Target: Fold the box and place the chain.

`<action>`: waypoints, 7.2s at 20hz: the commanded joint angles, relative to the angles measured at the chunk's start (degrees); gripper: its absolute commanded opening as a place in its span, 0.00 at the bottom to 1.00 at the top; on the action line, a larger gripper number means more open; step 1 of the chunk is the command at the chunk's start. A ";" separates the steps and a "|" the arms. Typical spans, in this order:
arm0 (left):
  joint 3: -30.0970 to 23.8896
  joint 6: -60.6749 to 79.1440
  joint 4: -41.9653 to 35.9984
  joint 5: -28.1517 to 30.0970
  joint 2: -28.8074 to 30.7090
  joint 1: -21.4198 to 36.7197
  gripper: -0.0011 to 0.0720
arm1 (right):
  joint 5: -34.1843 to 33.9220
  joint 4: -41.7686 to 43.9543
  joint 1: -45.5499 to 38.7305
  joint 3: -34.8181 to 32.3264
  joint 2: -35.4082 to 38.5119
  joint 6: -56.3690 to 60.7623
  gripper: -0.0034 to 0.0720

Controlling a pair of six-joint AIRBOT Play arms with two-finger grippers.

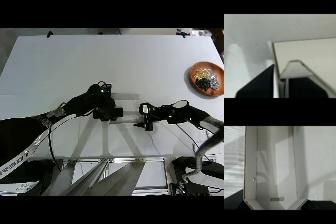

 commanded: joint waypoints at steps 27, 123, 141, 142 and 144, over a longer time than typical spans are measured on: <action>-0.15 3.30 3.58 1.03 -1.51 -1.81 0.27 | 0.00 0.02 -0.02 -0.02 0.02 0.04 0.60; -24.74 121.66 -32.94 -21.94 14.43 11.74 0.98 | 0.00 0.02 -0.02 -0.02 0.02 0.04 0.60; -24.74 121.66 -34.49 -25.33 11.08 9.84 0.61 | 0.00 0.02 -0.02 -0.02 0.02 0.04 0.60; -24.74 121.66 -34.47 -25.33 11.08 9.84 0.56 | 0.00 0.02 -0.02 -0.02 0.02 0.04 0.60; -24.74 121.66 -34.49 -25.33 11.06 9.84 0.50 | 0.00 0.02 -0.02 -0.02 0.02 0.04 0.60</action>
